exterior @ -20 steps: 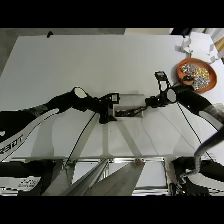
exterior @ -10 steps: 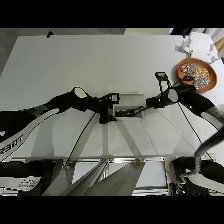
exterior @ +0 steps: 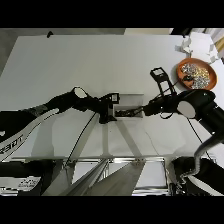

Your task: Fold the box and place the chain.

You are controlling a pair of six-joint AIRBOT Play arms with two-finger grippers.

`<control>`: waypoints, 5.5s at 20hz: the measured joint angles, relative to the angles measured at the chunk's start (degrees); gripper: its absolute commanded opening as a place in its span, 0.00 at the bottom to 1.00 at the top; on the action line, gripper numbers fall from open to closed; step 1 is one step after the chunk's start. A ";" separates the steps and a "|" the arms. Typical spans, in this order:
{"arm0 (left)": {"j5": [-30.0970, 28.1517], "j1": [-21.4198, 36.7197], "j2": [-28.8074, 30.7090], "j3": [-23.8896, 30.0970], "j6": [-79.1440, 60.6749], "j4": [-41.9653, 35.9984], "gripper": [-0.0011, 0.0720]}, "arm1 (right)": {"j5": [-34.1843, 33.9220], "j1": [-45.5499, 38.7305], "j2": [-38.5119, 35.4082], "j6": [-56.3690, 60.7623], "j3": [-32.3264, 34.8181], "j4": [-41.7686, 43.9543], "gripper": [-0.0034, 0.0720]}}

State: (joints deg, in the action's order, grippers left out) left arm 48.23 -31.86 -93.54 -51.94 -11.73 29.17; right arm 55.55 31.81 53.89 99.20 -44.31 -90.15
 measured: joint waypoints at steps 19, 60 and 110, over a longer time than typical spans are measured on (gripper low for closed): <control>0.00 0.00 -0.02 0.00 0.00 0.00 0.30 | -13.66 8.09 10.54 8.50 -0.90 1.49 0.49; 0.02 0.00 -0.02 0.00 -0.02 -0.02 0.30 | -2.91 -27.21 31.69 -9.05 -14.62 3.50 0.06; 0.02 0.02 -0.02 0.00 -0.11 0.04 0.30 | -1.53 0.04 8.26 -11.10 -11.74 12.57 0.36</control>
State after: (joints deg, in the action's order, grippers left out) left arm 48.25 -31.83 -93.56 -51.94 -11.84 29.21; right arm 54.02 31.86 62.15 88.09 -56.05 -77.58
